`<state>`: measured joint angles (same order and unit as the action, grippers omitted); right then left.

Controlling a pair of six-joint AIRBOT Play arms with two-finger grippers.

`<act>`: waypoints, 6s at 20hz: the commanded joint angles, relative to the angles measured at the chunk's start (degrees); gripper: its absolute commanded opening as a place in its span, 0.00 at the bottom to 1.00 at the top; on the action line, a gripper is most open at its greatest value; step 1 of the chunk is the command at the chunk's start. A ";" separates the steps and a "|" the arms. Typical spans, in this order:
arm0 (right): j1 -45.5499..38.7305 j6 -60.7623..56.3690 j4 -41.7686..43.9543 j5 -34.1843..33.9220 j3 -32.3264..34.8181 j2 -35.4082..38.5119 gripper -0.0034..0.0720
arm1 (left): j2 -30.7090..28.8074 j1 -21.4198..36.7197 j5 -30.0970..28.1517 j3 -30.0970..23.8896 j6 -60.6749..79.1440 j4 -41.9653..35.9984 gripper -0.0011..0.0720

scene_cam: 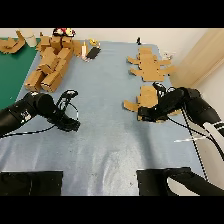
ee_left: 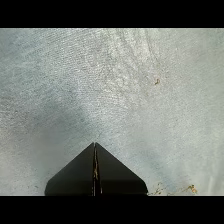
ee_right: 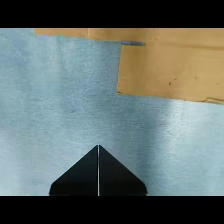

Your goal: Fold the box.

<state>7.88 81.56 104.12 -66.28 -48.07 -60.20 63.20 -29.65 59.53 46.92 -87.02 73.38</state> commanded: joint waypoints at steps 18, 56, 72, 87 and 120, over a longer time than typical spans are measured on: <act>-41.27 18.49 -6.43 1.49 -19.02 -16.92 0.66 | -0.04 0.00 -6.08 -0.02 -0.02 -0.20 0.03; -3.10 42.07 35.34 9.73 15.98 0.81 0.05 | -0.04 0.17 -7.80 -0.02 1.14 -1.95 0.03; 17.92 35.50 35.41 25.44 34.03 22.80 0.05 | 14.53 15.45 2.58 -0.11 27.28 -32.28 0.67; 19.76 34.80 35.01 28.24 34.03 22.73 0.05 | 17.88 15.47 6.69 -3.65 46.29 -51.89 0.49; 19.69 33.11 34.03 28.39 33.99 21.18 0.47 | 17.88 18.32 7.65 -7.02 56.72 -57.07 0.03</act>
<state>27.62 115.48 138.19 -37.89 -14.06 -39.03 81.06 -11.14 66.67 39.86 -32.25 16.53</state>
